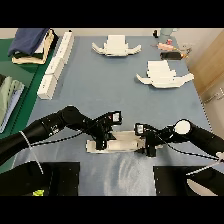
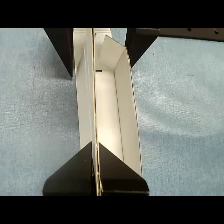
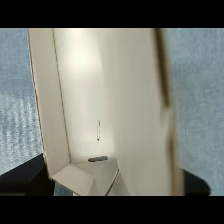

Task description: Fold the box.

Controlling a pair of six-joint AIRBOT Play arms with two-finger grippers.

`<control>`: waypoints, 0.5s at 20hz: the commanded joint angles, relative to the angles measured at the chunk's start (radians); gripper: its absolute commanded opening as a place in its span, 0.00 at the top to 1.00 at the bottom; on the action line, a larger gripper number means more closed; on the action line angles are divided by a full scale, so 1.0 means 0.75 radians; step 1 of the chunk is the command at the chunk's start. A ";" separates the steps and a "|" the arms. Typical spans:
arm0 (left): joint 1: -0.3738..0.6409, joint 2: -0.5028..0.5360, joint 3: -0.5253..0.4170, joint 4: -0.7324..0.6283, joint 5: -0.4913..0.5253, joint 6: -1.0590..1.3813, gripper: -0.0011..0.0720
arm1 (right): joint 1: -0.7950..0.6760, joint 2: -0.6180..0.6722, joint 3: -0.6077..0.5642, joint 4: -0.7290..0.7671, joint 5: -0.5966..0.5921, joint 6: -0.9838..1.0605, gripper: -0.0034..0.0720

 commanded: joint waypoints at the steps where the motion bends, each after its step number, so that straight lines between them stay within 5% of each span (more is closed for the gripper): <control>1: 0.002 0.001 0.000 0.001 0.001 0.000 0.97 | -0.001 -0.001 -0.001 -0.003 -0.006 -0.003 0.10; 10: 0.002 0.001 0.000 0.001 0.001 0.000 0.97 | 0.003 -0.003 -0.020 -0.017 -0.016 -0.005 0.10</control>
